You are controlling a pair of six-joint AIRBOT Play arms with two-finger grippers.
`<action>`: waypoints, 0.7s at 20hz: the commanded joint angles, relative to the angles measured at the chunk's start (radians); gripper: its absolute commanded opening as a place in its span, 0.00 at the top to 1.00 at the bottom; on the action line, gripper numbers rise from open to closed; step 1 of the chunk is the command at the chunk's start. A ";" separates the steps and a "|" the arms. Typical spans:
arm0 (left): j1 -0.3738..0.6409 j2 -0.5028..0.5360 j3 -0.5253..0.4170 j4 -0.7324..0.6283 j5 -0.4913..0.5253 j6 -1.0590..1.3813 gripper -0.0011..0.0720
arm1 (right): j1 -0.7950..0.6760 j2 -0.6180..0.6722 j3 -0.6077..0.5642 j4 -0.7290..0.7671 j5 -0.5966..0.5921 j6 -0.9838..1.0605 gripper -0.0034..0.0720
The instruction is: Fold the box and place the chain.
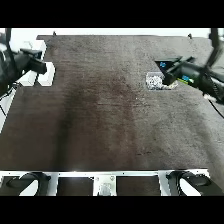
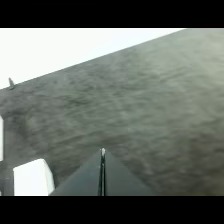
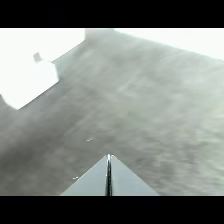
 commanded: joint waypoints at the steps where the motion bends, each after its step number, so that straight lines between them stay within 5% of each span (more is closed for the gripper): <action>1: -0.076 0.227 -0.229 -0.008 0.042 0.012 0.96 | -0.031 0.210 -0.179 -0.020 -0.124 -0.003 0.94; 9: -0.149 0.689 -0.706 -0.073 0.069 0.033 0.96 | -0.072 0.674 -0.634 -0.019 -0.229 -0.002 0.94; 14: -0.149 0.804 -0.787 -0.079 0.070 0.019 0.96 | -0.072 0.895 -0.805 -0.020 -0.293 -0.002 0.94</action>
